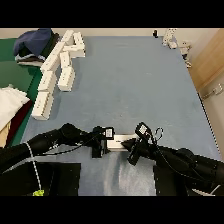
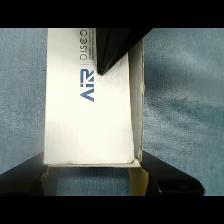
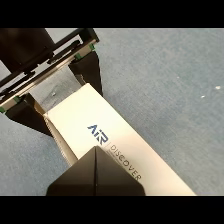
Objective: Fold the box.
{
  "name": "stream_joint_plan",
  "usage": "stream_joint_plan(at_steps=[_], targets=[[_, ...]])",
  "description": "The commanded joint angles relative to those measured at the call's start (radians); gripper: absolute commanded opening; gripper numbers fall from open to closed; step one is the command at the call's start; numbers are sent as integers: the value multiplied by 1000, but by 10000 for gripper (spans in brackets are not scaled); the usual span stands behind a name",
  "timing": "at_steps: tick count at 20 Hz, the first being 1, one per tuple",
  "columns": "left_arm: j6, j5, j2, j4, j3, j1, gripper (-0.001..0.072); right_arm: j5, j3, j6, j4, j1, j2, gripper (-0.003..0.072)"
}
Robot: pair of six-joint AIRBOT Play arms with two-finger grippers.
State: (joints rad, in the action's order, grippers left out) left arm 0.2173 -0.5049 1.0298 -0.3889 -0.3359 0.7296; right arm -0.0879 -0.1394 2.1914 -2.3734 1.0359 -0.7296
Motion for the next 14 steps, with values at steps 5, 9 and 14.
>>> stream_joint_plan(at_steps=[5,9,14], targets=[[0,0,0,0,-1,0,477,10,0,0,36,1,40,2],[0,0,0,0,-1,0,477,22,-44,0,117,-18,106,3],[1,0,0,0,-1,0,477,-104,-190,0,275,-122,73,3]])
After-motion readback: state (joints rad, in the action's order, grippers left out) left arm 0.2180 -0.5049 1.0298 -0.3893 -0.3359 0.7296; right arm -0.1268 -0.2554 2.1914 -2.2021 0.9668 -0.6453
